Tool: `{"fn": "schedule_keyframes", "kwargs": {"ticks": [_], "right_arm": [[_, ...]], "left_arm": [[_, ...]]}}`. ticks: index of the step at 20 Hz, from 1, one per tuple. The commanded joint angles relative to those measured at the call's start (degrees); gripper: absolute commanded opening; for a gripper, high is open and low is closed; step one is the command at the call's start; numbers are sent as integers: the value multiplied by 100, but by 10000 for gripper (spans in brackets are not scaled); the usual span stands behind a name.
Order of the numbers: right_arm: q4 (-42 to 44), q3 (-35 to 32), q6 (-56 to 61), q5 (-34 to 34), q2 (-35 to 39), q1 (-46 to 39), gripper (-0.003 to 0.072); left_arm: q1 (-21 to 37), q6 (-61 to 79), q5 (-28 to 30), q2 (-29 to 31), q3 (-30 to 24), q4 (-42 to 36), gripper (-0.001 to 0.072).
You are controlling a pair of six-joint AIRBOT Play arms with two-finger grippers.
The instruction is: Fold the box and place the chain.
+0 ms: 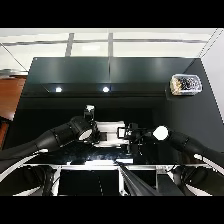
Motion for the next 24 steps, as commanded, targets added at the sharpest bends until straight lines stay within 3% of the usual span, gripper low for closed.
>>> {"fn": "schedule_keyframes", "kwargs": {"ticks": [1,24], "right_arm": [[2,4,0,0,-2,7,390],[2,4,0,0,-2,7,390]], "left_arm": [[-2,0,-13,-72,0,-96,229],[-2,0,-68,-76,101,-74,220]]}}
